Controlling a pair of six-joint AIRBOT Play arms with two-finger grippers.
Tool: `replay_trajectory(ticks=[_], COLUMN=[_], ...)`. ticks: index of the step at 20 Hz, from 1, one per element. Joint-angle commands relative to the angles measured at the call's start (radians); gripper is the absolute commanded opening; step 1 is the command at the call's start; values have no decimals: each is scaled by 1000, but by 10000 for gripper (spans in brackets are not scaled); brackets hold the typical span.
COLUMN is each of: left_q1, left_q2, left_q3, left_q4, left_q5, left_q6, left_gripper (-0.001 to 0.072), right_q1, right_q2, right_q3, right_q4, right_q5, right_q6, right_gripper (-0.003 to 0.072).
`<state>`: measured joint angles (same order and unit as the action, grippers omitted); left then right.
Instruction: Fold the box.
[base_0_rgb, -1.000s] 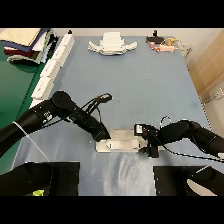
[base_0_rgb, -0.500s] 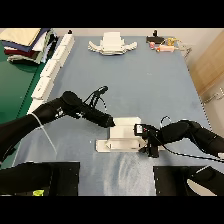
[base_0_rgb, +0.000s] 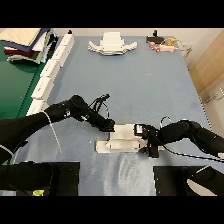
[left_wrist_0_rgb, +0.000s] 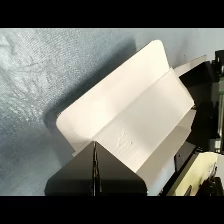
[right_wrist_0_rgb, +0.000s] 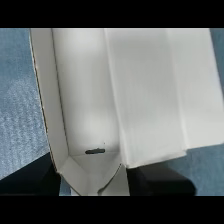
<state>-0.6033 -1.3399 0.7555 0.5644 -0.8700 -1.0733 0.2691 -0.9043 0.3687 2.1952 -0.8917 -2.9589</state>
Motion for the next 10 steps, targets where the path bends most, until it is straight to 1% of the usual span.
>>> replay_trajectory(ticks=[1, 4, 6, 8, 10], left_q1=[-6, -6, -6, -6, -6], left_q2=[-5, -2, 27, 97, 186], left_q3=[3, 39, 72, 84, 82], left_q4=[4, 5, 13, 50, 156], left_q5=[5, -8, -29, -50, -109], left_q6=[-12, 46, 92, 92, 81], left_gripper=[15, 15, 14, 14, 14], right_q1=[1, 1, 1, 1, 1], right_q2=[0, 0, 0, 0, 0], right_q3=[0, 0, 0, 0, 0], right_q4=[0, 0, 0, 0, 0], right_q5=[0, 0, 0, 0, 0], right_q6=[0, 0, 0, 0, 0], right_gripper=[483, 482, 482, 483, 482])
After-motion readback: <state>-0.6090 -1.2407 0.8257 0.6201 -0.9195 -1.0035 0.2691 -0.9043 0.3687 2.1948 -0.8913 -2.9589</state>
